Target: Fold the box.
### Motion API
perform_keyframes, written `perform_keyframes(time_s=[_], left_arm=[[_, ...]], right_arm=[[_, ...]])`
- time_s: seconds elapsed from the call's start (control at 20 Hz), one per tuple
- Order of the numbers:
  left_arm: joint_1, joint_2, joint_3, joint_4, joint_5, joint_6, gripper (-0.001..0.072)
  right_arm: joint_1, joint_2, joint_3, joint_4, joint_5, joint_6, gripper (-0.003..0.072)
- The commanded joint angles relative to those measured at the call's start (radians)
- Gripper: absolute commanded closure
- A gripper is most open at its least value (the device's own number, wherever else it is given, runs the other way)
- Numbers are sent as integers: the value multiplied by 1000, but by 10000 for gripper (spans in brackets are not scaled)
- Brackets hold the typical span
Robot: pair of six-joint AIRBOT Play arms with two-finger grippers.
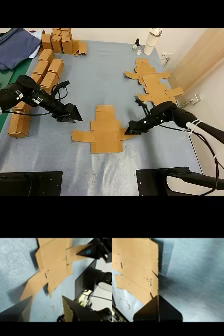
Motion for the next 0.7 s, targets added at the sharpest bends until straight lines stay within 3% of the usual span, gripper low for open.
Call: perform_keyframes(time_s=[0.0,0.2,0.3,0.35,0.4,0.65], left_arm=[[50,-43,-1,-20,-42,50,145],[59,-126,-1,-55,-68,121,143],[58,-172,-1,-54,-56,122,143],[58,-192,-1,-54,-50,126,112],[57,-212,-1,-57,-47,126,38],[40,-248,-1,-74,-32,147,38]], right_arm=[[130,34,-88,64,130,-101,683],[254,134,-156,62,274,-100,683],[280,162,-156,55,295,-100,683],[288,167,-156,55,303,-100,683],[297,168,-156,52,304,-100,683],[356,169,-156,53,317,-82,684]])
